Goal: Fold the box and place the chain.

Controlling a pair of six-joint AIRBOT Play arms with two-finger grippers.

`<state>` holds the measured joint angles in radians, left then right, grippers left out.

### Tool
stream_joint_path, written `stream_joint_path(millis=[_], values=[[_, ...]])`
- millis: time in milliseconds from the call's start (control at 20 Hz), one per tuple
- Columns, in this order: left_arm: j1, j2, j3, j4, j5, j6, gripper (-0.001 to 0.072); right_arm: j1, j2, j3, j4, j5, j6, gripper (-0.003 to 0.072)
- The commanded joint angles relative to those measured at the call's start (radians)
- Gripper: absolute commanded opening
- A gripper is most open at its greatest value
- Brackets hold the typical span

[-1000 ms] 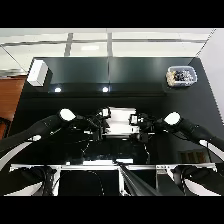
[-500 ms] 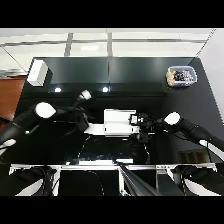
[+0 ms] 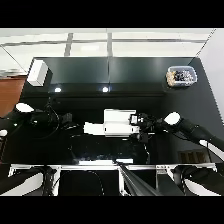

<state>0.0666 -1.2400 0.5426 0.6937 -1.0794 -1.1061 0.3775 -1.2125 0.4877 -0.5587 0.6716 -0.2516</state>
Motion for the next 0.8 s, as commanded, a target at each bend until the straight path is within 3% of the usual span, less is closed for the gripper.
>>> stream_joint_path(millis=[0,150,250,600,650,700,750], values=[[-0.047,-0.098,-0.018,-0.119,0.003,0.002,0.0028,0.001,0.0,0.0,0.0,0.001,0.0,0.0183],[-0.182,-0.119,-0.018,-0.13,0.083,0.033,0.0028,0.001,0.0,0.0,0.0,0.0,0.0,0.0183],[-0.24,-0.119,-0.016,-0.155,0.084,0.045,0.0028,0.001,0.0,0.0,0.0,0.001,0.0,0.0183],[-0.26,-0.118,0.047,-0.183,0.039,0.142,0.0042,0.001,0.0,0.0,0.0,0.001,0.0,0.0183],[-0.26,-0.118,0.063,-0.183,0.027,0.143,0.0204,0.001,0.0,0.0,0.0,0.0,0.0,0.0184],[-0.26,-0.118,0.077,-0.183,0.016,0.141,0.0436,0.001,0.0,0.0,0.0,0.0,0.0,0.0183],[-0.26,-0.118,0.091,-0.182,-0.008,0.142,0.0569,0.001,0.0,0.0,0.0,0.001,0.0,0.0184]])
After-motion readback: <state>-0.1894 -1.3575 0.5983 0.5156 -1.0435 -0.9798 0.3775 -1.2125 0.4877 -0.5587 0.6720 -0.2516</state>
